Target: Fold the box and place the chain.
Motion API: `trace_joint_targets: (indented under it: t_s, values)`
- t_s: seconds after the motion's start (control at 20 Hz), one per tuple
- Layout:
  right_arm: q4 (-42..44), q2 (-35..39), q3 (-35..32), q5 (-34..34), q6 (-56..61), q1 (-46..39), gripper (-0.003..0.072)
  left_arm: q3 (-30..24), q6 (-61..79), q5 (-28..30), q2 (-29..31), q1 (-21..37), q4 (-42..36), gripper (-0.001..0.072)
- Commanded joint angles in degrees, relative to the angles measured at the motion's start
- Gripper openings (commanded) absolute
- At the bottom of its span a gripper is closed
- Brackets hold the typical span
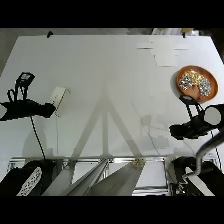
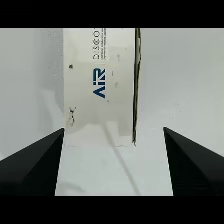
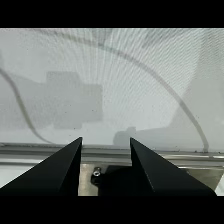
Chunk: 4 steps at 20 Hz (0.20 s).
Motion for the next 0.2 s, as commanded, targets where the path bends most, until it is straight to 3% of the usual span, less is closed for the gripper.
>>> trace_joint_targets:
  t_s: [0.0, 0.15]
  values:
    - [0.02, 0.04, 0.00, 0.00, 0.02, -0.04, 0.0337, 0.00, 0.00, 0.57, 0.52, -0.04, -0.59, 0.0693]
    - [0.02, 0.04, 0.00, 0.00, 0.02, -0.02, 0.0337, 0.00, 0.00, 0.61, 0.52, -0.04, -0.85, 0.0693]
